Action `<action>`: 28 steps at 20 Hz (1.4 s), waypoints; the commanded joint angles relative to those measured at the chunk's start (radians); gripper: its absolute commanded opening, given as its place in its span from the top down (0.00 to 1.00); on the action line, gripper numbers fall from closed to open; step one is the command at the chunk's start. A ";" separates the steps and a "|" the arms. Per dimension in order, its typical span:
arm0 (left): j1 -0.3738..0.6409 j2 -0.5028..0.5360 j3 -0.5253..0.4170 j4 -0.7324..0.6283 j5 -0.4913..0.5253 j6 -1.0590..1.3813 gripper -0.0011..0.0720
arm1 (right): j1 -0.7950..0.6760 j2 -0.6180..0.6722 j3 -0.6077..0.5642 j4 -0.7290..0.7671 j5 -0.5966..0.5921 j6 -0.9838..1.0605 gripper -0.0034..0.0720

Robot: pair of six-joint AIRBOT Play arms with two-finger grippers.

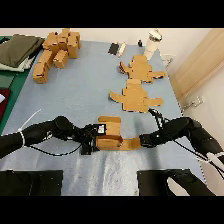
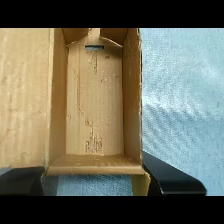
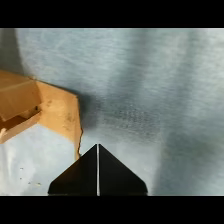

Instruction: Fold the box.

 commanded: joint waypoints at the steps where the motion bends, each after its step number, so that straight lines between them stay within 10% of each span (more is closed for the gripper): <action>1: 0.000 0.000 0.001 0.000 0.000 0.000 0.16 | 0.004 0.022 -0.004 0.050 -0.042 -0.045 0.95; 19: 0.000 0.000 0.001 0.000 0.000 0.000 0.16 | 0.021 0.026 -0.040 0.303 0.066 -0.213 0.94; 22: 0.000 0.000 0.001 0.000 0.000 0.000 0.16 | 0.024 0.062 -0.040 0.313 0.055 -0.163 0.64; 25: 0.000 0.000 0.001 0.000 0.000 0.000 0.16 | 0.112 0.049 -0.040 0.317 0.079 -0.143 0.63; 28: 0.000 0.000 0.001 0.000 0.000 0.000 0.16 | 0.218 0.047 -0.040 0.306 0.175 -0.081 0.42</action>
